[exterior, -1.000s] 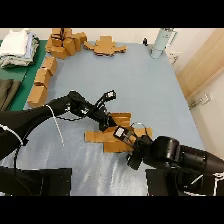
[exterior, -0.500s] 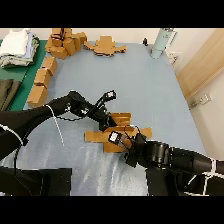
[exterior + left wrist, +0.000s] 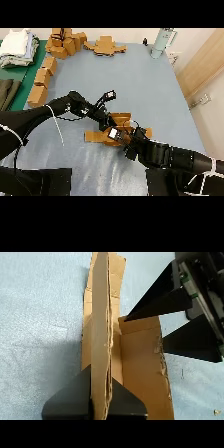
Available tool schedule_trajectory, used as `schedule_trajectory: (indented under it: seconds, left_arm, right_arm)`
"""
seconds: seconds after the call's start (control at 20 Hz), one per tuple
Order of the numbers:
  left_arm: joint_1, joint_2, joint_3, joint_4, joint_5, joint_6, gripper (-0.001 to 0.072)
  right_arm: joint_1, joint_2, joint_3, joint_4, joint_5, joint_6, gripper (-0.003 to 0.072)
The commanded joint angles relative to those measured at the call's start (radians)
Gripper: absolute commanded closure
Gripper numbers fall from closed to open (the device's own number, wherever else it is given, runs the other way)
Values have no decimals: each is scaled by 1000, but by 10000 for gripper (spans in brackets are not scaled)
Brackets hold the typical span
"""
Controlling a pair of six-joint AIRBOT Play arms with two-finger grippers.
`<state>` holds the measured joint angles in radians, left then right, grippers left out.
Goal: Fold the box.
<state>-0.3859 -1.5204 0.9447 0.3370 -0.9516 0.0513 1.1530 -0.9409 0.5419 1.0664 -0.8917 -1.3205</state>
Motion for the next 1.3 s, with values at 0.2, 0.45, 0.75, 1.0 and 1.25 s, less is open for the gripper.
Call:
schedule_trajectory:
  seconds: [0.2, 0.45, 0.75, 1.0, 1.25]
  left_arm:
    - [0, -1, 0, 0, 0, 0, 698]
    - [-1, 0, 0, 0, -1, 0, 698]
    - [-1, 0, 0, 0, 0, 0, 698]
    - [-1, 0, 0, 0, -1, 0, 698]
    - [-1, 0, 0, 0, -1, 0, 698]
  right_arm:
    - [0, 11, 28, -4, 13, 3, 144]
    - [-9, 25, 28, -55, 24, 2, -31]
    - [-77, 57, 26, -23, 27, -89, -31]
    - [-221, 57, 25, 163, 77, -383, -30]
    - [-391, 58, 26, 410, 133, -732, -30]
